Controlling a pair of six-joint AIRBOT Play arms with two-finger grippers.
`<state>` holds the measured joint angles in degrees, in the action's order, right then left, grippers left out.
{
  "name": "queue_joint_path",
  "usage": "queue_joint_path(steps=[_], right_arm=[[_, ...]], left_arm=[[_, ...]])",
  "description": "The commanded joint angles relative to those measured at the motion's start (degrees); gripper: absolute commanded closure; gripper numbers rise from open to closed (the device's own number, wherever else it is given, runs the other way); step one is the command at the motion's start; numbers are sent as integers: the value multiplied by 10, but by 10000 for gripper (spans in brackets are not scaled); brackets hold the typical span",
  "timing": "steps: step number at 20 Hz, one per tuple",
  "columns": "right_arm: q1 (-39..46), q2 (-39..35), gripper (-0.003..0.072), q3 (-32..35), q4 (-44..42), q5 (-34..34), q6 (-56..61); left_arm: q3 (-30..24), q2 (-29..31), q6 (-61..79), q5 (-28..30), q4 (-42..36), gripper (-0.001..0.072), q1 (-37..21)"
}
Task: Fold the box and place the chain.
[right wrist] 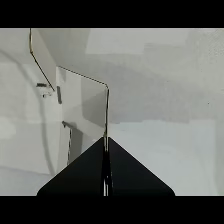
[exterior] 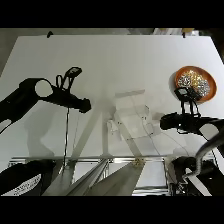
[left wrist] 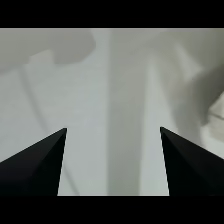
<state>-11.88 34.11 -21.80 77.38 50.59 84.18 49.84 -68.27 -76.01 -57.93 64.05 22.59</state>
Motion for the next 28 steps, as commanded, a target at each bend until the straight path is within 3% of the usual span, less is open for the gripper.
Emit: queue_joint_path(steps=[1,4,8,13,18,20,21,23,26,28], right_arm=[[-1,0,667,0,-1,-1,0],[-1,0,667,0,-6,-1,0],[-1,0,667,0,-23,-1,0],[-1,0,667,0,-24,0,0],[-1,0,667,0,-24,0,0],[-1,0,667,0,-25,-1,-2],[-1,-1,667,0,-28,-1,-7],[-1,-2,657,-5,-28,-2,-10],[-1,-10,418,-41,-26,1,-23],[-1,-14,370,-78,-22,5,-43]], left_arm=[[0,-49,309,11,-280,69,0],[0,-114,495,-28,-477,69,4],[0,-189,558,-8,-517,69,36],[1,-242,627,21,-593,84,66],[1,-251,633,53,-592,530,77],[2,-251,653,59,-584,604,77],[2,-251,669,59,-581,705,78],[2,-250,728,59,-580,708,78],[3,-239,830,56,-576,707,80],[16,-229,868,49,-541,709,80]])
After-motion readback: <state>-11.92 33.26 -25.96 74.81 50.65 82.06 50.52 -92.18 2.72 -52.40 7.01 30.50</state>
